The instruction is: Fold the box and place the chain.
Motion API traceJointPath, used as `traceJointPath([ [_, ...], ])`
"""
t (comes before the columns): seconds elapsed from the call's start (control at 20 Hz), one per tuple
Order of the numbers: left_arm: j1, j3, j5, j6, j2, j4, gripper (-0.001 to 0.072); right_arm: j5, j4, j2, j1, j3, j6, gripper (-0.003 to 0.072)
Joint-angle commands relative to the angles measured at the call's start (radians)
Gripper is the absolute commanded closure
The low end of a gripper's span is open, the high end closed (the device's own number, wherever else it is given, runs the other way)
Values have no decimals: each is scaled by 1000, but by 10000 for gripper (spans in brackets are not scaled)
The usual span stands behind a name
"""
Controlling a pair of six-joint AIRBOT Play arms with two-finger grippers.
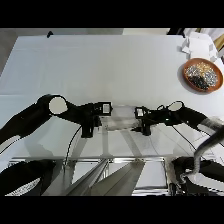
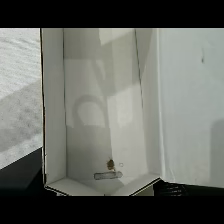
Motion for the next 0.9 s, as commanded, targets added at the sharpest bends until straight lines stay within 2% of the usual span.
traceJointPath([
  [0.0, 0, -44, 34, 19, -35, -3, 705, 0, 1, 0, 0, 0, 0, 286],
  [0.1, -1, -84, 100, 26, -45, -35, 704, 0, 1, 0, 0, 0, 0, 286],
  [0.2, 0, -96, 108, 38, -47, -28, 704, 0, 1, 0, 0, 0, 0, 286],
  [0.5, 1, -96, 117, 38, -41, 130, 694, 0, 1, 0, 0, 0, 0, 286],
  [0.55, 2, -96, 132, 41, -42, 130, 636, 0, 1, 0, 0, 0, 0, 286],
  [0.6, 1, -96, 156, 48, -42, 130, 488, 0, 1, 0, 0, 0, 0, 286],
  [0.65, 1, -96, 177, 96, -42, 122, 426, 0, 1, 0, 0, 0, 0, 286],
  [0.85, 2, -96, 229, 397, -45, 37, 418, 0, 1, 0, 0, 0, 0, 286],
])
